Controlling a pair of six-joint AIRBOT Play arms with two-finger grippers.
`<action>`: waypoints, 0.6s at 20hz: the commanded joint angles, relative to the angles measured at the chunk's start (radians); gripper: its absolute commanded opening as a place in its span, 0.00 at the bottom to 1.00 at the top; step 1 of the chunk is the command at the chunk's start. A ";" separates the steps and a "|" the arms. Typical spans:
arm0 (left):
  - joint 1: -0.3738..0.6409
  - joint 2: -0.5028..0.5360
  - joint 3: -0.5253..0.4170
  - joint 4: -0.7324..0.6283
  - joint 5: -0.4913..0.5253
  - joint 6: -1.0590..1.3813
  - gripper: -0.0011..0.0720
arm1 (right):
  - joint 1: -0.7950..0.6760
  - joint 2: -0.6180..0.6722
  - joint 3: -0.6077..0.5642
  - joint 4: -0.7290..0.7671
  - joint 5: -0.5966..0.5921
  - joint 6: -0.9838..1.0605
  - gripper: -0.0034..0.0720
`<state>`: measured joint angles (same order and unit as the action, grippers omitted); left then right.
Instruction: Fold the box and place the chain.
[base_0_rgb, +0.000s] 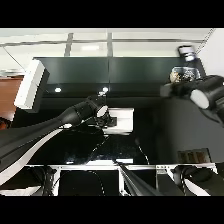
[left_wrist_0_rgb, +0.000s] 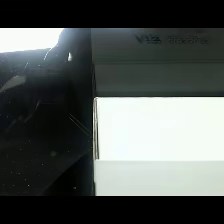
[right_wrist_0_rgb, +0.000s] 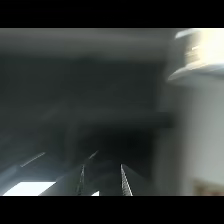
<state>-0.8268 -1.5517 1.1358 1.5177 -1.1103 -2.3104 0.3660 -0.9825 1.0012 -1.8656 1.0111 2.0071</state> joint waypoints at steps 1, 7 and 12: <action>0.001 -0.001 0.000 -0.007 0.008 0.000 0.06 | -0.265 -0.035 -0.029 -0.169 -0.170 -0.008 0.52; 0.001 -0.001 0.000 -0.010 0.010 0.000 0.06 | -0.586 -0.428 0.205 0.187 -0.272 -0.187 0.88; 0.001 -0.001 0.000 -0.011 0.010 0.000 0.06 | -0.609 -0.858 0.804 0.208 0.068 -0.015 0.88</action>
<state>-0.8268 -1.5517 1.1358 1.5063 -1.1000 -2.3104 -0.2123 -1.6203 1.5192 -1.7027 0.8913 1.9156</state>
